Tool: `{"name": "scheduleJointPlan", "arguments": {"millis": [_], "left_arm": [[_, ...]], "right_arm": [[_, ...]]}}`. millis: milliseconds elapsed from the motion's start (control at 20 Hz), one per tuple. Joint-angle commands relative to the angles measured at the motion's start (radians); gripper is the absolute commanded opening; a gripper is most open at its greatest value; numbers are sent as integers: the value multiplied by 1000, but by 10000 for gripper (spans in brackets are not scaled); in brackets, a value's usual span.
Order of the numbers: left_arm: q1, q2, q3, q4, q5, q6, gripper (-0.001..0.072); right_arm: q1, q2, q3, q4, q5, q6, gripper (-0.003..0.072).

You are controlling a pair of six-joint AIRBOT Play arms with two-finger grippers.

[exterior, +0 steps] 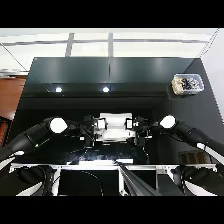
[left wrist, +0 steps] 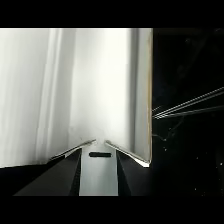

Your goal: Fold the box and place the chain.

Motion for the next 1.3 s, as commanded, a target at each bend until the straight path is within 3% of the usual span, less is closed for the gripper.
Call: {"name": "scheduleJointPlan", "arguments": {"millis": [0,550,650,700,800,900,950,1000,1050,1250], "left_arm": [[-1,-2,0,-84,9,-1,264],[-1,-70,0,-132,24,0,294],[-1,-70,0,-135,25,0,606],[-1,-70,0,-133,25,0,593],[-1,-70,0,-129,24,0,270],[-1,-70,0,-130,24,0,311],[-1,-69,0,-130,23,0,258],[0,-69,6,-118,14,-1,111],[7,-66,18,-81,-20,-9,25],[127,-8,82,217,-212,-450,24]], "right_arm": [[1,-1,-1,2,-1,2,479],[1,-1,-1,2,-1,2,479],[1,-1,-1,2,-1,2,480],[1,-1,-1,2,-1,2,479],[1,-1,-1,2,-1,2,480],[1,-1,-1,2,-1,2,479],[1,-1,-1,2,-1,2,479],[1,-1,-1,2,-1,2,479],[1,-1,-1,2,-1,2,479],[1,-1,-1,2,-1,2,479]]}}
